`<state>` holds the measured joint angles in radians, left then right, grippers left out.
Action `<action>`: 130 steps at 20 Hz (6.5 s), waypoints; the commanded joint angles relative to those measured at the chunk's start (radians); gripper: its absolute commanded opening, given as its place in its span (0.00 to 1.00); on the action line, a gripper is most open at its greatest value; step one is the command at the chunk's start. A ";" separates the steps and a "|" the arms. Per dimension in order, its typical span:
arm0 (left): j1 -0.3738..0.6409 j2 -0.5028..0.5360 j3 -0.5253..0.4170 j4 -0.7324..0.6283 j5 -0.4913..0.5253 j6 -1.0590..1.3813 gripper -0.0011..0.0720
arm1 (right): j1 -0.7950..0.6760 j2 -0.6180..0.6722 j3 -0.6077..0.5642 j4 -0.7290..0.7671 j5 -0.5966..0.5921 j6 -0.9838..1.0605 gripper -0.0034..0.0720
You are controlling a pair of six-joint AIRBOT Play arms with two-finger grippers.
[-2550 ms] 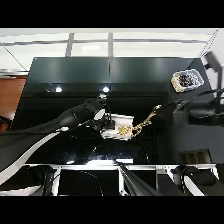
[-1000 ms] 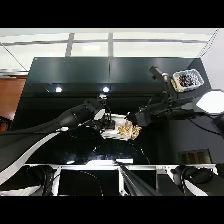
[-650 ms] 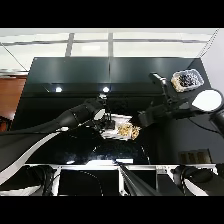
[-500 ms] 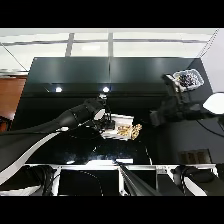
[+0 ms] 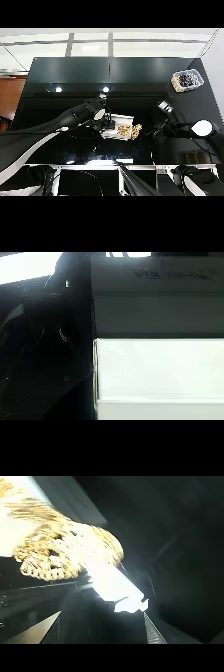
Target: Fold the box and place the chain.
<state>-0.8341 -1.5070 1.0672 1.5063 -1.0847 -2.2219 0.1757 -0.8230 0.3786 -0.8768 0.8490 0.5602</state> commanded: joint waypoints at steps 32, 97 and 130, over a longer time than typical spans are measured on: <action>0.000 0.000 0.000 0.000 -0.002 0.000 0.06 | 0.190 -0.306 0.063 0.275 -0.130 -0.697 0.21; 0.001 0.000 0.000 0.000 0.007 0.000 0.06 | -0.062 -0.110 0.475 0.198 0.515 0.474 0.74; 0.549 0.500 -0.230 -0.215 -0.185 0.999 0.95 | -0.323 0.010 0.475 0.161 0.423 0.438 0.74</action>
<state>-0.4744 -1.0588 0.9600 1.4284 -1.3220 -1.4506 -0.1467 -0.8135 0.8524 -0.7158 1.2724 0.9989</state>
